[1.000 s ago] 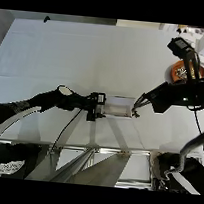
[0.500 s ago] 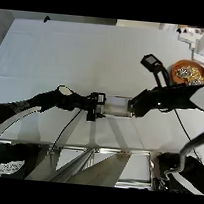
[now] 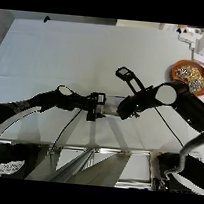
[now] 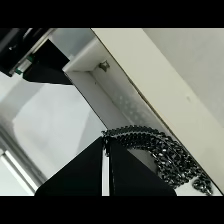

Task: Fold the box and place the chain.

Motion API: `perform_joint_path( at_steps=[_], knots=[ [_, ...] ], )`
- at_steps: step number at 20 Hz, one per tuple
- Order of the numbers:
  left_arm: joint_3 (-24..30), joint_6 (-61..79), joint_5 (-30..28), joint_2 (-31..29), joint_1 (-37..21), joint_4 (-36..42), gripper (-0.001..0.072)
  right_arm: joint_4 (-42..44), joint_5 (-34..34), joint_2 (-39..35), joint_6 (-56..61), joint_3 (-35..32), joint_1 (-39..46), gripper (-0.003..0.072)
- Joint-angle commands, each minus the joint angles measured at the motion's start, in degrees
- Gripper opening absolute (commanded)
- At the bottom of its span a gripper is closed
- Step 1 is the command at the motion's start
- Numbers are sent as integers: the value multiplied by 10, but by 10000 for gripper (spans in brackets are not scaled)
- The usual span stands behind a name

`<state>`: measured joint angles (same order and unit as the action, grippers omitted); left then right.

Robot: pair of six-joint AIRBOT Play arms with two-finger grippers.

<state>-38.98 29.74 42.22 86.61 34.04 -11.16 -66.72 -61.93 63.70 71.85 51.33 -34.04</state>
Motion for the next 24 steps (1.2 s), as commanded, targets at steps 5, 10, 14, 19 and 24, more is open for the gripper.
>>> perform_joint_path(
  at_steps=[5,10,14,19,24],
  knots=[
    [0,0,0,0,0,0,254,-35,7,45,46,0,-7,130],
    [0,0,0,0,0,0,254,-49,-25,12,46,2,-6,131],
    [0,0,0,0,0,0,254,-105,-85,-50,49,2,21,130],
    [0,0,0,0,0,0,254,-169,-125,-68,46,-9,105,130],
    [0,0,0,0,0,0,254,-170,-46,-60,-15,-89,127,199]
  ],
)
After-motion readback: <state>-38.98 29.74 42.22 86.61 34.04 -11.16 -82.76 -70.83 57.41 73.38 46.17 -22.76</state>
